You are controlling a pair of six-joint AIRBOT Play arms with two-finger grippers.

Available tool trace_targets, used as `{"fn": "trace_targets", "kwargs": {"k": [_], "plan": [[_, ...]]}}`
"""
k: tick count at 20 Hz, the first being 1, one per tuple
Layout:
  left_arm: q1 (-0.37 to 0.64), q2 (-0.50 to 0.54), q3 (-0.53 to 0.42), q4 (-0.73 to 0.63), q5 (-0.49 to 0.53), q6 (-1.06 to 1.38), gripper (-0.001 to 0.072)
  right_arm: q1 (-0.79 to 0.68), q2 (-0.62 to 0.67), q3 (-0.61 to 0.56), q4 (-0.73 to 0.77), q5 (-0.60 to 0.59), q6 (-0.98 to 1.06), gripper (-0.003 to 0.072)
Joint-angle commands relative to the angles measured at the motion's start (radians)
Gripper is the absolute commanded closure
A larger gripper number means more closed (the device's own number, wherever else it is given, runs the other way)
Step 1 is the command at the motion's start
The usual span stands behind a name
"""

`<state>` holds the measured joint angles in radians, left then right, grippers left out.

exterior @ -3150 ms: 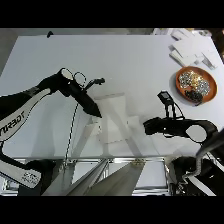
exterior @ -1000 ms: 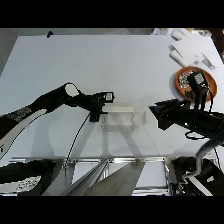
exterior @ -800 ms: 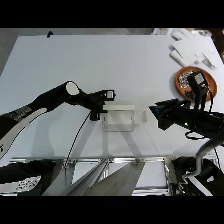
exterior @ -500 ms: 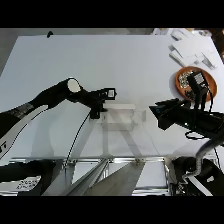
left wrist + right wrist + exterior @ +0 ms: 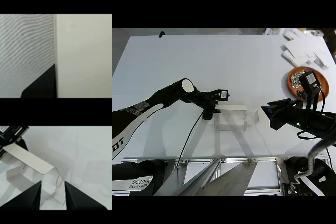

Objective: Fold the box and place the chain.

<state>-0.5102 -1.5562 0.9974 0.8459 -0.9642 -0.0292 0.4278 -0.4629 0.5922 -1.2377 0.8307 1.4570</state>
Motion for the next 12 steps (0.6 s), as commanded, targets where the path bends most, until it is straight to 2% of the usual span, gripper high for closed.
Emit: {"fn": "trace_targets", "kwargs": {"k": [1,12], "plan": [[0.0,-0.001,0.0,0.007,-0.001,0.003,0.0697,0.001,0.001,0.0,0.0,0.0,0.0,0.0367],[-0.001,-0.001,0.0,0.0,-0.002,0.002,0.0697,0.001,0.001,0.0,0.0,0.0,-0.026,0.0367]]}}
